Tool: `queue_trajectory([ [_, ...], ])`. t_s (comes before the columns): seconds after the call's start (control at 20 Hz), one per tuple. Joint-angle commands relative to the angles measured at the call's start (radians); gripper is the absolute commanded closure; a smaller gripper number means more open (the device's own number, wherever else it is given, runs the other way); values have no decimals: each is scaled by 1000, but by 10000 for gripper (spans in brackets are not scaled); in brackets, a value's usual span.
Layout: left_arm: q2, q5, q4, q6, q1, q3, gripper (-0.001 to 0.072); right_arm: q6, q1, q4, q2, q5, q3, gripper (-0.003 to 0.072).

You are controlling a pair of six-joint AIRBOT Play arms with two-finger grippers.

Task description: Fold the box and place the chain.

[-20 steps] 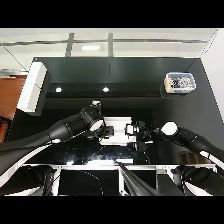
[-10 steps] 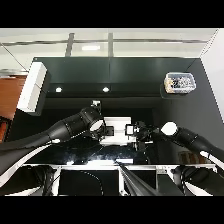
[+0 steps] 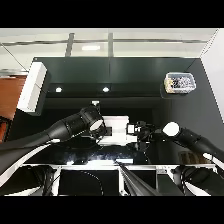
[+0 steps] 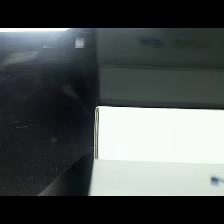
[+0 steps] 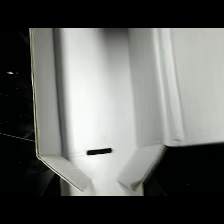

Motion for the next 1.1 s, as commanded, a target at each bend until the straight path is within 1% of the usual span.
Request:
queue_trajectory([
  [0.0,0,6,6,8,0,0,688,59,-22,-127,93,51,1,102],
  [0.1,0,14,7,8,0,0,688,85,-52,-163,135,92,1,102],
  [0.25,0,18,7,8,0,0,687,70,-64,-176,136,106,0,102],
  [0.35,0,17,6,8,0,0,687,40,-50,-158,130,91,0,125],
  [0.5,0,16,6,9,0,0,687,23,-16,-109,92,34,0,135],
  [0.55,0,12,6,9,0,0,686,23,-5,-89,80,23,0,207],
  [0.6,0,10,6,9,-1,0,687,23,5,-63,75,7,0,208],
  [0.65,0,10,6,9,-1,0,686,24,13,-39,74,-13,0,274],
  [0.7,0,11,6,9,0,0,687,23,19,-22,74,-24,0,438],
  [0.75,0,10,6,8,-1,0,687,24,19,-18,73,-29,0,561],
  [0.85,0,10,6,9,0,0,687,50,19,0,72,-28,0,557],
  [0.95,0,10,6,9,-1,0,686,55,34,48,71,-29,0,556],
  [1.05,0,11,6,8,0,0,686,56,62,90,67,-51,0,556],
])
